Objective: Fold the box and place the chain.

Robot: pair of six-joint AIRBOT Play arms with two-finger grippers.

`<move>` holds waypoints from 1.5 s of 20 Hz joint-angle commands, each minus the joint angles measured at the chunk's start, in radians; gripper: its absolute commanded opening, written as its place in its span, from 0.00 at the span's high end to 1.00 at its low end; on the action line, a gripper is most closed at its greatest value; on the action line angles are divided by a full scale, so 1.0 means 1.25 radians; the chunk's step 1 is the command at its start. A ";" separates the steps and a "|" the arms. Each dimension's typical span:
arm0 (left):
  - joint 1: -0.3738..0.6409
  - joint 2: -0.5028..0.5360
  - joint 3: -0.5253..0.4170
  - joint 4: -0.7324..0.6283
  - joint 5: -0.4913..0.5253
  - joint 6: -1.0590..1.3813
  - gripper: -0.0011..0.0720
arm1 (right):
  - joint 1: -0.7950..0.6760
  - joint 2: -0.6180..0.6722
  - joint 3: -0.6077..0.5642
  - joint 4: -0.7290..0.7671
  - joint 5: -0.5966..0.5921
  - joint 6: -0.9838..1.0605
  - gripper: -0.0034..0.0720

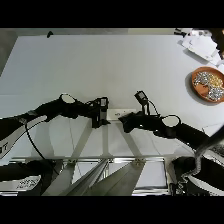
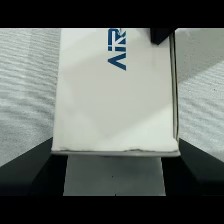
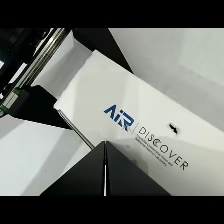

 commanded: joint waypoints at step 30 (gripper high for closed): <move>0.000 0.001 0.000 -0.002 -0.002 -0.001 0.63 | 0.000 0.118 0.330 -1.005 0.988 0.707 0.94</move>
